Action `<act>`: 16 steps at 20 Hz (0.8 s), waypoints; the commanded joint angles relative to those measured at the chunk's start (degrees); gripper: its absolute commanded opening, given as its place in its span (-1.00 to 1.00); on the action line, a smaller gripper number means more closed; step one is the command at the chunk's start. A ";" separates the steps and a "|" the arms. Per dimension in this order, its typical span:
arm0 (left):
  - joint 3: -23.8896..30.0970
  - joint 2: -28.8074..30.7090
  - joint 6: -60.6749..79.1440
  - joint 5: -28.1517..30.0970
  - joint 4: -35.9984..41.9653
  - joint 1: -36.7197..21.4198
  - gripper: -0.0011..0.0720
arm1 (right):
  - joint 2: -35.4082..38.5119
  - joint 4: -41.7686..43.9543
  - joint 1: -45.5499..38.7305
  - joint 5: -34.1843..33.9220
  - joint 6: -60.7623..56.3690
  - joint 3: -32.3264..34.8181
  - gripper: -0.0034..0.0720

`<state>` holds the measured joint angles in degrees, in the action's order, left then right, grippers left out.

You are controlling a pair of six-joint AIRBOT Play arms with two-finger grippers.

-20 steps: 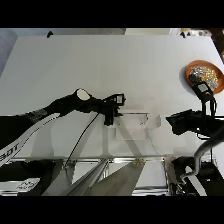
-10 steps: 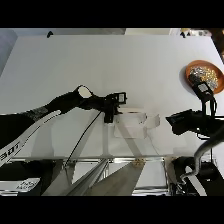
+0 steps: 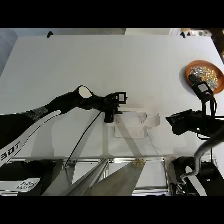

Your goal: Fold the box and place the chain.

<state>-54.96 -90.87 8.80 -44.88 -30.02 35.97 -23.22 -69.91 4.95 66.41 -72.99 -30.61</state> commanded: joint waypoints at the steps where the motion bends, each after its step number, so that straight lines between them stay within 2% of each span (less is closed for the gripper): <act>1: -0.04 -0.02 -0.02 -0.33 -0.07 -0.04 -0.93 | 0.02 -0.11 0.04 0.00 0.02 -0.02 -0.07; 3: -0.04 -0.02 -0.02 -0.33 -0.07 -0.04 -0.94 | 0.02 -0.09 0.04 0.00 0.04 -0.02 -0.08; 4: -0.04 -0.02 -0.02 -0.33 -0.07 -0.04 -0.94 | 0.00 0.07 0.04 0.02 0.09 0.00 -0.15; 6: -0.04 -0.02 -0.02 -0.33 -0.07 -0.04 -0.94 | 0.02 3.19 0.04 0.02 3.41 0.46 -0.55; 8: -0.04 -0.02 -0.02 -0.33 -0.07 -0.04 -0.94 | 0.00 9.35 0.04 0.09 11.08 2.03 -0.87; 12: -0.04 -0.02 -0.02 -0.35 -0.07 -0.04 -0.94 | -0.79 20.87 1.16 0.22 32.44 8.48 -0.87; 16: -0.04 -0.02 -0.02 -0.35 -0.07 -0.04 -0.94 | -5.01 18.25 10.14 -0.24 48.11 12.31 -0.87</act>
